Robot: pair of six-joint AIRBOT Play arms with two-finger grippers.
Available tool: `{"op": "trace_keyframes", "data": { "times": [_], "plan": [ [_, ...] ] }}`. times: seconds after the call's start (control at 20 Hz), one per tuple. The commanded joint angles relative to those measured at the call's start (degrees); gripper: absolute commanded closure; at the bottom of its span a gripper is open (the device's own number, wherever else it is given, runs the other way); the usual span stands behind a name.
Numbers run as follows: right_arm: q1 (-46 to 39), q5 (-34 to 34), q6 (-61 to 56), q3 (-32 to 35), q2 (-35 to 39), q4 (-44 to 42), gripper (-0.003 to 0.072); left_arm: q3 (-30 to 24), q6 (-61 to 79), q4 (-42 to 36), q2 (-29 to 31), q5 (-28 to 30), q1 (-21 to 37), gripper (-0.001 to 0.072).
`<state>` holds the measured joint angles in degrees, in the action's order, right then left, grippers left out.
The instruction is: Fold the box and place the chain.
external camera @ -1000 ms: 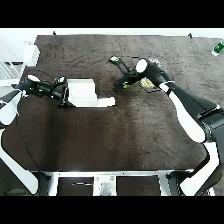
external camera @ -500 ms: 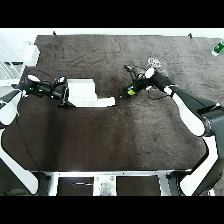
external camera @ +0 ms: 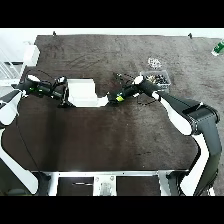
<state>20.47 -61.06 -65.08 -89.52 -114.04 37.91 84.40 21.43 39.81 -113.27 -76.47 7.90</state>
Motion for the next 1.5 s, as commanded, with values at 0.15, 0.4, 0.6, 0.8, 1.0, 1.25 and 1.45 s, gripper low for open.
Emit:
{"op": "trace_keyframes", "data": {
  "times": [0.15, 0.4, 0.6, 0.8, 1.0, 1.25, 1.45],
  "plan": [
    [2.49, 3.34, 0.98, -3.41, 3.13, -2.86, 0.0676, 0.04, 0.00, 0.02, 0.00, 0.02, 0.00, 0.0182],
    [3.45, 2.97, -0.61, -3.63, 3.10, -3.02, 0.0380, 0.04, 0.00, 0.02, 0.00, 0.02, 0.00, 0.0182],
    [3.74, 3.63, -1.01, -3.61, 3.08, -4.20, 0.0247, 0.04, 0.00, 0.02, 0.00, 0.02, 0.00, 0.0182],
    [4.79, 4.68, -3.98, -3.63, 2.95, -3.17, 0.0247, 0.04, 0.00, 0.02, 0.00, 0.02, 0.00, 0.0182],
    [5.97, 4.94, -9.33, -4.66, 2.95, 2.84, 0.0247, 0.04, 0.00, 0.02, 0.00, 0.00, 0.00, 0.0183],
    [8.41, 4.94, -14.08, -8.41, 2.95, 9.73, 0.0247, 0.07, 0.00, 0.02, 0.00, 0.02, 0.00, 0.0182],
    [9.14, 5.11, -17.42, -9.62, 2.73, 11.17, 0.0247, 0.04, 0.00, 0.04, 0.00, 0.02, 0.00, 0.0183]
  ]
}}
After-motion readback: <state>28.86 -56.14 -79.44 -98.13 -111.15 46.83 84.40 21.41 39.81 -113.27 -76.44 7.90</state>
